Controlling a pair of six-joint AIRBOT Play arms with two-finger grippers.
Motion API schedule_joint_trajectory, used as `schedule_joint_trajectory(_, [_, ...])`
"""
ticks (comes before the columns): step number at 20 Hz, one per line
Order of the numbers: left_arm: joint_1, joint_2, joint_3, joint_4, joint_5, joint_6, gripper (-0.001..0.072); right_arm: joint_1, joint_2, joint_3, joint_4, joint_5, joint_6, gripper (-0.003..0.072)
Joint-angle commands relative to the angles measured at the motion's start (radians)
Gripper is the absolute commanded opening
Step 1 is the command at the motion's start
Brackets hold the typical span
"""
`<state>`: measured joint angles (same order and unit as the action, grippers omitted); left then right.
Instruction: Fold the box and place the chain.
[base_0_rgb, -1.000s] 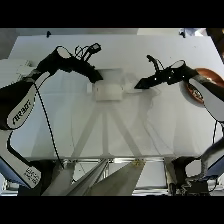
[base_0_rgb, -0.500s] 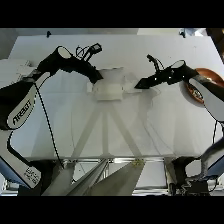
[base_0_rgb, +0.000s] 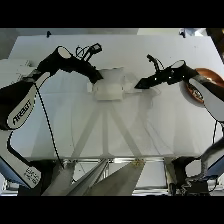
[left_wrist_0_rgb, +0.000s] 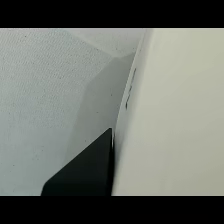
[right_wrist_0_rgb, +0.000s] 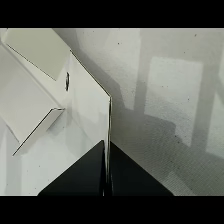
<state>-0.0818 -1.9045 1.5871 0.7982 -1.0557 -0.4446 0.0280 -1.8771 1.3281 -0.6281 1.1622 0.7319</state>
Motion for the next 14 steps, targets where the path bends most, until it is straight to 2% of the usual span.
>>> schedule_joint_trajectory(1, [-0.001,0.001,0.0,0.005,-0.002,0.002,0.0009,0.001,0.0,0.0,0.0,0.0,0.0,0.0013])
schedule_joint_trajectory(14, [-0.001,0.001,0.0,0.003,-0.007,0.06,0.0009,0.001,0.0,0.0,0.002,0.0,0.0,0.0013])
